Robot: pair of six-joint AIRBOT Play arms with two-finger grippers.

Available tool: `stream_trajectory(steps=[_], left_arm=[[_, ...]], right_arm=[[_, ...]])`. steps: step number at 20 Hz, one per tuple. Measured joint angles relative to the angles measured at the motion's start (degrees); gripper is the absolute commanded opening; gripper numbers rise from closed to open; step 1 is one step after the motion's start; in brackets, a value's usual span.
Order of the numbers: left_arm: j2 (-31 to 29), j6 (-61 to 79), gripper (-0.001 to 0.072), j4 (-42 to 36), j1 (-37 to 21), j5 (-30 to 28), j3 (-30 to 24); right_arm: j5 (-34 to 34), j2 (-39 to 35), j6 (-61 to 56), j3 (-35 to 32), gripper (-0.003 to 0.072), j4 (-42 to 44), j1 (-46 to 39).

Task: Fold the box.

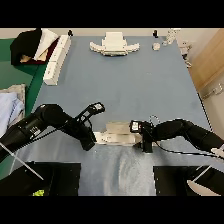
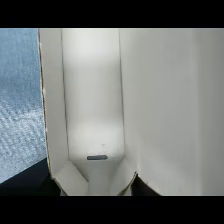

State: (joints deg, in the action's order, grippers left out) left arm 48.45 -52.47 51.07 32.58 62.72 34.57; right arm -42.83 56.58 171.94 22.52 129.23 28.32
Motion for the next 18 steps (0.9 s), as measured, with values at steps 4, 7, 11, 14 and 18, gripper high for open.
stream_trajectory(steps=[4, 7, 11, 14, 18], left_arm=[[2.95, -4.76, 0.0017, -18.12, 0.02, -4.87, 0.39], [7.19, -6.27, 0.0017, -23.63, -0.20, -11.76, 1.75], [14.80, -7.89, 0.0017, -25.83, -0.92, -18.71, 3.89], [20.50, -10.36, 0.0016, -26.14, -1.38, -21.09, 4.90], [25.16, -12.15, 0.0016, -26.27, -1.62, -22.77, 5.90]], right_arm=[[0.22, 0.00, 0.00, 0.00, 0.0552, 0.00, 0.02], [0.20, 0.00, 0.02, 0.00, 0.0551, 0.00, 0.02], [0.17, 0.00, 0.00, 0.00, 0.0552, 0.00, 0.00], [0.17, 0.02, -0.09, 0.00, 0.0552, 0.02, 0.00], [0.15, 0.02, -0.13, -0.02, 0.0551, 0.02, 0.00]])
